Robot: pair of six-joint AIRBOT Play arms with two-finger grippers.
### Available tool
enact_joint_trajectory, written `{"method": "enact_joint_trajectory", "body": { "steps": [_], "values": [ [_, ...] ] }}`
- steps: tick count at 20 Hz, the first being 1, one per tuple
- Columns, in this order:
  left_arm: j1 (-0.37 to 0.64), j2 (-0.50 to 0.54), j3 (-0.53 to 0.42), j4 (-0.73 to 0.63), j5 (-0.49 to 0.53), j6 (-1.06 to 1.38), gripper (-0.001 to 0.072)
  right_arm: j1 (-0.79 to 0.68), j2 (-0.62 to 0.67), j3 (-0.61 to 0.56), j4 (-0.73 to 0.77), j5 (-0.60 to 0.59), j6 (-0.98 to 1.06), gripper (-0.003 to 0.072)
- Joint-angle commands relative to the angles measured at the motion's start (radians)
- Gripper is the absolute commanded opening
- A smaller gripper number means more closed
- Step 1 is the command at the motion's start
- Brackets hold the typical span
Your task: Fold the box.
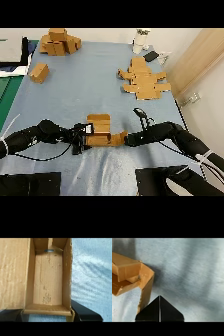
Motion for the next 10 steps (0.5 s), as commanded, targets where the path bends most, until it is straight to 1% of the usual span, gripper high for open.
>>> {"method": "enact_joint_trajectory", "body": {
  "steps": [1, 3, 4, 5, 6, 9, 10],
  "values": [
    [0.001, 0.000, 0.000, 0.000, 0.000, 0.000, 0.0507, 0.000, -0.046, 0.010, 0.140, 0.024, -0.164, 0.0004],
    [0.001, 0.000, 0.000, 0.000, 0.000, 0.000, 0.0507, 0.000, -0.040, 0.050, 0.144, 0.010, -0.185, 0.0006],
    [0.001, 0.000, 0.000, 0.000, 0.000, 0.000, 0.0506, 0.000, -0.034, 0.074, 0.145, 0.002, -0.186, 0.0031],
    [0.001, 0.000, 0.000, 0.000, 0.000, 0.000, 0.0507, 0.000, -0.031, 0.095, 0.145, -0.009, -0.185, 0.0148],
    [0.001, 0.000, 0.000, 0.000, 0.000, 0.000, 0.0506, 0.000, -0.031, 0.116, 0.146, -0.025, -0.185, 0.0249],
    [0.001, 0.000, 0.000, 0.000, 0.000, 0.000, 0.0506, 0.001, -0.031, 0.132, 0.151, -0.038, -0.182, 0.0251],
    [0.001, 0.000, 0.000, 0.000, 0.000, 0.000, 0.0506, 0.001, -0.031, 0.132, 0.154, -0.038, -0.164, 0.0328]
  ]
}}
